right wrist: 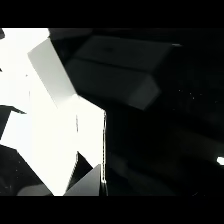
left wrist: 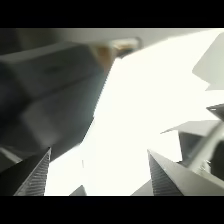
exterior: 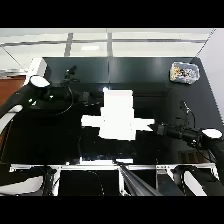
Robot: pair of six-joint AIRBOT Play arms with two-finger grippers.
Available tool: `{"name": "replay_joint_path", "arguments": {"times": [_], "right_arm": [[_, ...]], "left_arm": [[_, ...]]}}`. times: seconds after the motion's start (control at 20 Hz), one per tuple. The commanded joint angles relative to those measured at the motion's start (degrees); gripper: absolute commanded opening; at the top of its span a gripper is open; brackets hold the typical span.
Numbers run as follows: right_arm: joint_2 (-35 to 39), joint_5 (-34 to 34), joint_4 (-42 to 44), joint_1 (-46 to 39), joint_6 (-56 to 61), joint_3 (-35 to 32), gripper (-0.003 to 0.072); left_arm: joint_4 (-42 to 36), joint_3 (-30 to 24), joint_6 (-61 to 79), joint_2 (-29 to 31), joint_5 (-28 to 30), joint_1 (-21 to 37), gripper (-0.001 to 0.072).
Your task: Fold the box and place the chain.
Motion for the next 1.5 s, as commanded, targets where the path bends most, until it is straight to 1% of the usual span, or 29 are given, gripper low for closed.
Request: {"name": "replay_joint_path", "arguments": {"times": [0.0,0.05,0.15,0.2,0.25,0.3,0.4,0.45,0.5,0.55,0.6,0.65,0.7,0.75,0.8,0.9,1.0,1.05,1.1,1.15,1.2,1.25,1.3,1.35,1.45], "right_arm": [[0.0,-0.4,0.3,0.5,-0.5,-0.2,0.0012],[0.0,-0.3,0.3,0.5,-0.5,-0.2,0.0013],[0.0,-0.3,0.3,0.5,-0.5,-0.2,0.0013],[0.0,-0.3,0.5,0.5,-0.5,-0.2,0.0013],[0.0,-0.2,0.4,0.5,-0.5,-0.2,0.0013],[0.0,-0.1,0.4,0.5,-0.5,-0.2,0.0013],[0.0,0.2,-0.2,0.5,-0.5,-0.2,0.0013],[0.0,0.4,-0.8,0.5,-0.5,-0.2,0.0013],[0.0,0.5,-1.3,0.5,-0.5,-0.2,0.0013],[0.0,0.4,-1.5,0.5,-0.5,-0.2,0.0012],[0.0,0.5,-1.6,0.5,-0.5,-0.2,0.0012],[0.0,0.5,-1.7,0.5,-0.5,-0.2,0.0013],[0.0,0.5,-1.7,0.5,-0.5,-0.2,0.0012],[0.0,0.4,-1.7,0.5,-0.5,-0.2,0.0013],[0.0,0.4,-1.7,0.5,-0.5,-0.2,0.0013],[0.0,0.5,-1.9,0.5,-0.5,-0.2,0.0013],[0.0,0.5,-2.4,0.5,-0.5,-0.2,0.0013],[0.0,0.5,-3.2,0.5,-0.5,-0.2,0.0013],[0.0,0.6,-3.7,0.5,-0.5,-0.2,0.0013],[0.0,0.7,-3.9,0.5,-0.5,-0.2,0.0014],[0.0,0.7,-3.9,0.5,-0.5,-0.1,0.0031],[0.1,0.6,-3.9,0.5,-0.5,0.0,0.0237],[0.0,0.7,-4.4,0.5,-0.5,0.8,0.0549],[0.1,1.6,-5.9,0.5,-0.5,2.5,0.0705],[0.1,5.7,-15.2,0.5,1.1,8.9,0.0703]], "left_arm": [[-6.0,5.7,7.6,-9.5,-8.9,-1.1,0.0708],[-7.0,6.5,10.7,-11.3,-10.3,-1.6,0.0708],[-8.5,7.7,15.5,-14.1,-11.1,-3.3,0.0708],[-8.2,8.7,16.4,-15.2,-11.7,-4.1,0.0708],[-7.9,9.8,17.6,-16.2,-13.6,-4.7,0.0708],[-7.5,10.8,19.0,-17.2,-15.8,-5.0,0.0677],[-7.3,11.9,21.2,-18.7,-17.9,-5.5,0.066],[-7.3,12.6,21.2,-19.4,-18.8,-5.6,0.06],[-7.3,13.8,21.1,-20.5,-20.9,-5.8,0.0569],[-6.9,15.1,21.0,-21.7,-23.6,-6.1,0.0564],[-5.7,16.5,21.0,-22.7,-26.1,-6.7,0.0515],[-3.0,17.7,21.0,-23.3,-27.5,-7.3,0.0486],[0.0,18.4,21.0,-23.4,-27.5,-8.0,0.0439],[2.5,18.9,21.0,-23.4,-27.6,-8.5,0.0346],[4.3,19.2,21.0,-23.4,-27.5,-8.8,0.0328],[5.4,19.2,21.0,-23.4,-27.2,-8.8,0.0159],[5.8,19.5,21.0,-23.4,-27.3,-8.7,0.0146],[5.9,19.8,21.0,-23.4,-27.4,-8.7,0.0081],[5.9,20.1,21.0,-23.4,-27.5,-8.7,0.0047],[5.9,20.5,21.0,-23.4,-27.5,-8.7,0.0027],[5.9,20.8,21.0,-23.4,-27.6,-8.8,0.0027],[5.9,21.2,21.0,-23.3,-27.5,-8.8,0.0026],[5.9,21.5,20.8,-23.0,-27.5,-8.8,0.0025],[6.0,21.6,20.5,-22.3,-27.1,-8.8,0.0023],[7.5,21.2,18.6,-19.5,-26.2,-8.7,0.0022]]}}
